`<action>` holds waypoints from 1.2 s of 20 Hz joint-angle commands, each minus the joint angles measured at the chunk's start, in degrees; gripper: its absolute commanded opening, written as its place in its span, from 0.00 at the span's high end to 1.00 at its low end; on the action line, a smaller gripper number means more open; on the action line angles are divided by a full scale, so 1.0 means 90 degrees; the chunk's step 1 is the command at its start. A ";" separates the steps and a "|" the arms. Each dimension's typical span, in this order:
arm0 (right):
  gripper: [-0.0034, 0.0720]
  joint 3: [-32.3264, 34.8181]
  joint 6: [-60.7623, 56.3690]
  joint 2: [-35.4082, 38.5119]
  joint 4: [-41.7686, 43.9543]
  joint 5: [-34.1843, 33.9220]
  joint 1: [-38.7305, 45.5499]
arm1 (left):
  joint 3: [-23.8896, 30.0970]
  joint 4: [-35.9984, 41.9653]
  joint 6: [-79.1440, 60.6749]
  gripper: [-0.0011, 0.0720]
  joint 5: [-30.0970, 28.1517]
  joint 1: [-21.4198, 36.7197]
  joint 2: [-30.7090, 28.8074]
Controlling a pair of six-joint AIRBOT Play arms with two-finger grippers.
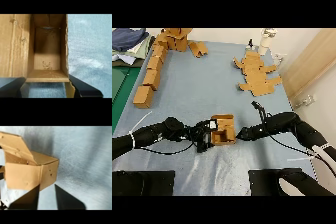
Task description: Fold the box.
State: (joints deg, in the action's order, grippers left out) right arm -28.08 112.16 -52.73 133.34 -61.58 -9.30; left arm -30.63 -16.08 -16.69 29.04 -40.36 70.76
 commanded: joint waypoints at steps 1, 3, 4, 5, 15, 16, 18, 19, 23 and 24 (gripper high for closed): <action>0.36 -0.0058 0.0136 0.0007 -0.0053 0.0163 -0.0410 | -0.0002 0.0002 0.0000 0.18 -0.0002 0.0002 -0.0002; 0.36 -0.0136 -0.0032 0.0007 -0.0151 0.0449 -0.0408 | -0.0002 0.0002 0.0000 0.18 -0.0002 0.0002 -0.0002; 0.36 -0.0187 -0.0136 0.0007 -0.0253 0.0537 -0.0408 | -0.0002 0.0002 0.0000 0.18 -0.0002 0.0002 -0.0002; 0.36 -0.0238 -0.0236 0.0007 -0.0369 0.0573 -0.0406 | -0.0002 0.0002 0.0000 0.18 -0.0002 0.0002 -0.0002; 0.38 -0.0544 -0.1088 -0.0100 -0.0950 0.0653 -0.0789 | -0.0002 0.0002 0.0000 0.18 -0.0002 0.0002 -0.0002; 0.38 -0.0661 -0.1433 -0.0134 -0.1302 0.0656 -0.1008 | -0.0002 0.0002 0.0000 0.18 -0.0002 0.0002 -0.0002; 0.39 -0.0920 -0.2378 -0.0277 -0.2237 0.0614 -0.1562 | -0.0002 0.0002 0.0000 0.18 -0.0002 0.0002 -0.0002; 0.39 -0.1039 -0.2895 -0.0372 -0.2659 0.0585 -0.1838 | -0.0002 0.0002 0.0000 0.18 -0.0002 0.0002 -0.0002; 0.39 -0.1647 -0.4845 -0.1044 -0.3883 0.0398 -0.2973 | -0.0002 0.0002 0.0000 0.18 -0.0002 0.0002 -0.0002; 0.39 -0.1821 -0.5297 -0.1241 -0.4231 0.0279 -0.3215 | -0.0002 0.0002 0.0000 0.18 -0.0002 0.0002 -0.0002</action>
